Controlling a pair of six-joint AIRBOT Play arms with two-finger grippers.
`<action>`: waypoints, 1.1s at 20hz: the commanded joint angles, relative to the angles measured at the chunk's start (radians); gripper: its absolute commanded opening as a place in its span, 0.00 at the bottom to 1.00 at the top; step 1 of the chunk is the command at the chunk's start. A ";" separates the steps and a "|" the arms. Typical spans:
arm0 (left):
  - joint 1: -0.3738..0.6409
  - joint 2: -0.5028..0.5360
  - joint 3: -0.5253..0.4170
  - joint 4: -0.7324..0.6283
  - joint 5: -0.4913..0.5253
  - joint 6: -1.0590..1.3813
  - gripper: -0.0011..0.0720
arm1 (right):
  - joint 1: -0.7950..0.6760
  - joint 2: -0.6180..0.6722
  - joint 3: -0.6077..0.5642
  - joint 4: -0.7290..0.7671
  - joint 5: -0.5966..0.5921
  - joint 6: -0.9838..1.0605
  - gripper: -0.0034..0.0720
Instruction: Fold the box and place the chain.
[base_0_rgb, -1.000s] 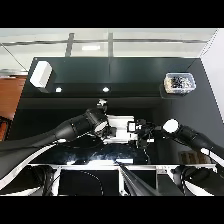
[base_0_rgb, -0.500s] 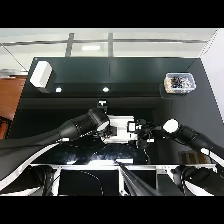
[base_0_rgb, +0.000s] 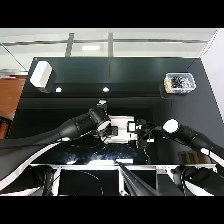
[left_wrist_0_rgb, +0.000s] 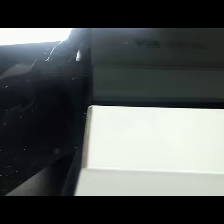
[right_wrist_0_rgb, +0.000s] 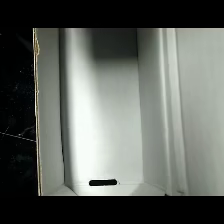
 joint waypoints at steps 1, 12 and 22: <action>0.003 0.001 0.024 0.019 -0.017 0.000 0.48 | 0.000 0.000 0.000 0.000 0.000 0.000 0.31; 0.002 -0.005 0.028 0.020 -0.035 -0.001 0.46 | 0.000 0.000 0.000 0.000 0.000 0.000 0.31; -0.001 -0.013 0.028 0.019 -0.033 0.017 0.05 | 0.000 0.000 0.000 0.000 0.000 0.008 0.47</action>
